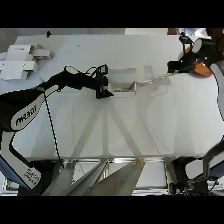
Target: Fold the box and place the chain.
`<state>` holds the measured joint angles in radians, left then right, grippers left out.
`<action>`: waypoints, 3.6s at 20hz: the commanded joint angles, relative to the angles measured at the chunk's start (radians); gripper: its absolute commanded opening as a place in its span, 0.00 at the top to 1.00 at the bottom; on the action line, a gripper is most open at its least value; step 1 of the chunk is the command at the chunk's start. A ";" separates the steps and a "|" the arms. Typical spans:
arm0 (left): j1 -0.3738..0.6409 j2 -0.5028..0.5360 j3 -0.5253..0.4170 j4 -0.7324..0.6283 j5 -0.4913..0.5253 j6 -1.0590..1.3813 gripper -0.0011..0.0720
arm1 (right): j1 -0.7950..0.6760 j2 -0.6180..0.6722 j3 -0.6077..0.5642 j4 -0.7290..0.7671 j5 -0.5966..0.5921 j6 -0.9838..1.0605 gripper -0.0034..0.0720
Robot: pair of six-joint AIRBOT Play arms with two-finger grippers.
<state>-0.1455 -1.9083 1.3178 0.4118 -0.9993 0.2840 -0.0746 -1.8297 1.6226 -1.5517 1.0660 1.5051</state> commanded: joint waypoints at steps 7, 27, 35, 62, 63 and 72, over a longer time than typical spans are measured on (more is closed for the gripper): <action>0.000 -0.001 0.001 0.000 0.000 0.000 0.44 | -0.003 -0.101 0.000 -0.151 -0.227 0.179 0.19; 0.000 -0.001 0.001 0.000 0.000 0.000 0.44 | 0.024 0.083 0.000 -0.141 0.008 -0.008 0.94; 0.001 -0.001 0.001 0.000 0.000 0.000 0.44 | 0.145 0.173 0.000 0.032 0.294 -0.267 0.94; 0.000 -0.001 0.001 0.000 0.000 0.000 0.44 | 0.009 -0.079 -0.003 0.003 0.123 -0.254 0.50; 0.000 -0.001 0.001 0.000 0.000 0.000 0.44 | 0.009 -0.078 -0.003 0.003 0.102 -0.254 0.58; 0.000 -0.001 0.001 0.000 0.000 0.000 0.44 | 0.016 -0.075 -0.002 0.003 0.064 -0.253 0.94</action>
<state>-0.1455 -1.9083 1.3178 0.4122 -0.9993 0.2836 -0.0631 -1.9060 1.6203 -1.5501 1.1297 1.2518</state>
